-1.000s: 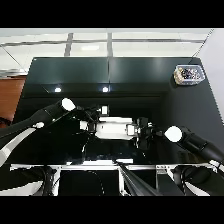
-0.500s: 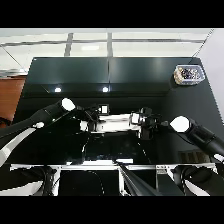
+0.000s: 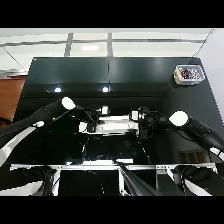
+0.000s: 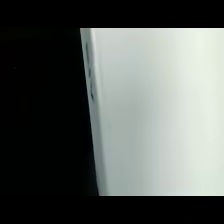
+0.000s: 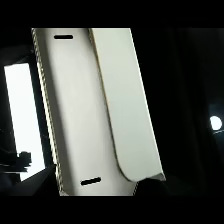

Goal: Fold the box and place the chain.

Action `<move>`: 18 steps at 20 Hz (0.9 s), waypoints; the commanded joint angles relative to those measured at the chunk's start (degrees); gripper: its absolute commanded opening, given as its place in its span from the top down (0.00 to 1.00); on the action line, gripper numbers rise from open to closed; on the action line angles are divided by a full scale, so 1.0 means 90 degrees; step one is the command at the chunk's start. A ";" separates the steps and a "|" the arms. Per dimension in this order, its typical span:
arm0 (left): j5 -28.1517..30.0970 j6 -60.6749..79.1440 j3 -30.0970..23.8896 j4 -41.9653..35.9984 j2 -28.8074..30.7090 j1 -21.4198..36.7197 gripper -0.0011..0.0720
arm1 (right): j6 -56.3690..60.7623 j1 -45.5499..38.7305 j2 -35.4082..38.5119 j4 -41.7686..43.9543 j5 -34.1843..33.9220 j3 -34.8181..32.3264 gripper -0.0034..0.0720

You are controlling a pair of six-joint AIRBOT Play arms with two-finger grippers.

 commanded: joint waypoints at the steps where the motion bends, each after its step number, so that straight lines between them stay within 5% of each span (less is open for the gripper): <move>1: -0.0267 -0.0202 0.0153 -0.0078 0.0007 0.0000 0.95 | -0.0182 -0.0007 -0.0112 0.0160 0.0180 0.0015 0.07; 18: -0.0277 -0.0255 0.0160 0.0182 -0.0107 -0.0049 0.95 | -0.1027 -0.0495 -0.0855 0.0464 0.0580 0.0015 0.07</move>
